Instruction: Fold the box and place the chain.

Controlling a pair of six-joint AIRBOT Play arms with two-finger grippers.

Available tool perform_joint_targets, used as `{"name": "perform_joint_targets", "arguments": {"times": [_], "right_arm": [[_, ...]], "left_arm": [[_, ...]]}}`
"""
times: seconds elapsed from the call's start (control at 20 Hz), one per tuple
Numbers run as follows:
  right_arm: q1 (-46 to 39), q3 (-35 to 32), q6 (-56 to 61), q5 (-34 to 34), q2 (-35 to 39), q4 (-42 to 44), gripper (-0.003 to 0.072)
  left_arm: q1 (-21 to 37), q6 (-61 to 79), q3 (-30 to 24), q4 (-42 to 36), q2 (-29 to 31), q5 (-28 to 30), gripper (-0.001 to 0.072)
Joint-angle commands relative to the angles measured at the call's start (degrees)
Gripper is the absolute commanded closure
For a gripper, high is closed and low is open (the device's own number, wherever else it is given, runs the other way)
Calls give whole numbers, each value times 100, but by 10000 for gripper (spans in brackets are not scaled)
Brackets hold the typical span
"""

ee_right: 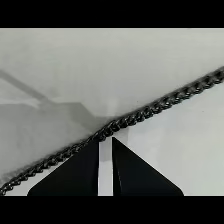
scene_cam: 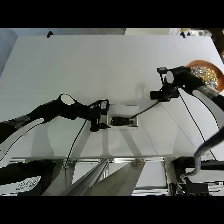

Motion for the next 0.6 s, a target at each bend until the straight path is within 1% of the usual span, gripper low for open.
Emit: {"name": "perform_joint_targets", "arguments": {"times": [0.0,0.15,0.35,0.55], "right_arm": [[2,0,-46,-2,-2,13,664],[4,0,-205,11,0,31,664],[2,0,-651,407,68,11,664],[26,0,-728,481,470,39,665]], "left_arm": [[2,2,0,2,2,0,435],[4,0,0,2,2,0,435],[2,2,0,2,4,2,435],[2,0,0,2,2,0,435]]}}
